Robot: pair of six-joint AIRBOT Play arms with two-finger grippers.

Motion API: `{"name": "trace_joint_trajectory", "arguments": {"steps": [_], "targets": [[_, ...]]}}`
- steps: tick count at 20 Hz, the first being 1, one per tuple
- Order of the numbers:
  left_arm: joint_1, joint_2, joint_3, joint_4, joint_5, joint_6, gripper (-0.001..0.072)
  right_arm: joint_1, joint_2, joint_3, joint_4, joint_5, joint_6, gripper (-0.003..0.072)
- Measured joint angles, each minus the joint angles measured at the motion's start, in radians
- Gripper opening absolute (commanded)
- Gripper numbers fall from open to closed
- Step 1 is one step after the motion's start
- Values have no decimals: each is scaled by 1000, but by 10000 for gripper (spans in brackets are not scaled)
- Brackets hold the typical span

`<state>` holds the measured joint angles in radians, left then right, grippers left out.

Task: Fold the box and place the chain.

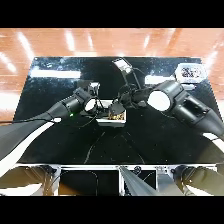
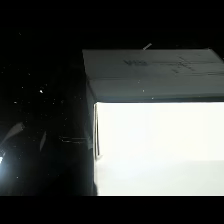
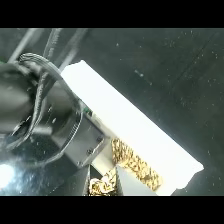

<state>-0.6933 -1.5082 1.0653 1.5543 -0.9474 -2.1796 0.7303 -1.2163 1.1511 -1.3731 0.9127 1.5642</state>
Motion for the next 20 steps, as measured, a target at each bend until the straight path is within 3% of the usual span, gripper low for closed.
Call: {"name": "trace_joint_trajectory", "arguments": {"steps": [2,3,4,5,11,17,20], "targets": [[0,0,0,0,0,0,21,-1,-23,-5,5,-27,0,44],[0,0,0,0,0,0,21,-1,-31,-7,6,-42,0,230],[0,0,0,0,0,0,21,-1,-37,-8,7,-49,0,536],[0,0,0,0,1,0,21,-1,-41,-9,10,-54,0,596],[0,0,0,0,2,0,21,-9,-31,-8,6,-44,6,595],[0,1,3,0,-1,0,38,-114,133,-3,-87,83,34,595],[0,2,24,-5,0,0,337,-196,219,-3,-135,203,46,595]]}}
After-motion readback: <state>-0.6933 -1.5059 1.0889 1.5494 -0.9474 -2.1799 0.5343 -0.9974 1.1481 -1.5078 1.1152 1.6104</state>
